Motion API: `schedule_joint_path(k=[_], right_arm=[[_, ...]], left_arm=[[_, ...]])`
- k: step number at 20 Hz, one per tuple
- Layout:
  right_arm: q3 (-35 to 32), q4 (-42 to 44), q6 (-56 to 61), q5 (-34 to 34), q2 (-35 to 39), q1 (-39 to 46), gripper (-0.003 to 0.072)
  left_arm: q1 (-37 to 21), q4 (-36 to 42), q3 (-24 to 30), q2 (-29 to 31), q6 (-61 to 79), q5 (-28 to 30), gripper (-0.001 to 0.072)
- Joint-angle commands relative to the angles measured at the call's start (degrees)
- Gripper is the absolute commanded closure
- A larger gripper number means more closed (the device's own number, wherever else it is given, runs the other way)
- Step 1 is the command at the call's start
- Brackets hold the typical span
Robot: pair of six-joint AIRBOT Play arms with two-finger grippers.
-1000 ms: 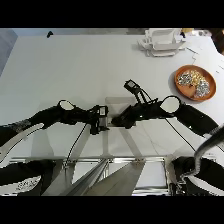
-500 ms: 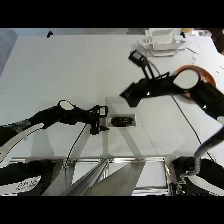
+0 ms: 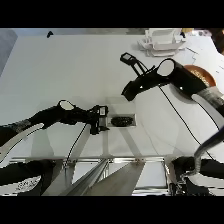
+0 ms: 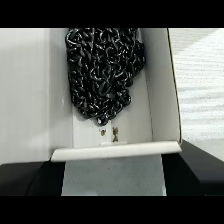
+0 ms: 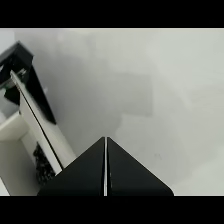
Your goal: Fold the box and place the chain.
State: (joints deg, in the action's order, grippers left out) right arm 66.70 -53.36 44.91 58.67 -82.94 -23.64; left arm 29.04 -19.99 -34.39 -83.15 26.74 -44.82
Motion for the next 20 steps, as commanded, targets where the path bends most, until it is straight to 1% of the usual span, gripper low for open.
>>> schedule_joint_path(k=[1, 3, 5, 7, 9, 11, 12, 13, 14, 16, 20], right_arm=[[0.33, -1.57, -6.01, 5.66, -1.33, -1.86, 0.0670], [0.31, -1.51, -8.39, 8.46, -0.59, -2.38, 0.0670], [0.15, -0.83, -9.73, 9.68, 1.14, -2.49, 0.0670], [0.02, 0.11, -13.44, 10.97, 3.02, -2.49, 0.0670], [-0.04, 1.97, -17.03, 13.38, 4.22, -2.49, 0.0669], [-1.62, 4.74, -18.86, 14.36, 5.33, -3.15, 0.0668], [-3.19, 5.49, -20.06, 14.25, 5.92, -3.74, 0.0649], [-5.20, 5.60, -20.87, 13.18, 6.47, -4.52, 0.0563], [-7.15, 5.55, -21.22, 11.67, 6.75, -5.14, 0.0507], [-10.12, 5.60, -21.22, 9.25, 6.93, -5.70, 0.0494], [-10.69, 5.84, -21.22, 8.57, 7.82, -5.70, 0.0483]], left_arm=[[0.00, 0.00, -0.02, 0.04, 0.00, 0.00, 0.0438], [0.00, 0.00, -0.02, 0.04, 0.00, 0.00, 0.0438], [0.00, 0.00, -0.02, 0.04, 0.00, 0.02, 0.0438], [0.00, 0.00, -0.02, 0.04, 0.00, 0.00, 0.0438], [0.00, -0.02, -0.02, 0.04, 0.00, 0.00, 0.0438], [0.00, 0.00, -0.02, 0.04, 0.00, 0.00, 0.0438], [0.00, 0.00, -0.02, 0.04, 0.00, 0.02, 0.0438], [-0.02, -0.02, -0.02, 0.04, 0.00, 0.02, 0.0438], [0.00, 0.00, -0.02, 0.04, 0.00, 0.00, 0.0438], [0.00, 0.00, -0.02, 0.04, 0.00, 0.02, 0.0438], [0.00, 0.00, -0.02, 0.04, 0.00, 0.00, 0.0438]])
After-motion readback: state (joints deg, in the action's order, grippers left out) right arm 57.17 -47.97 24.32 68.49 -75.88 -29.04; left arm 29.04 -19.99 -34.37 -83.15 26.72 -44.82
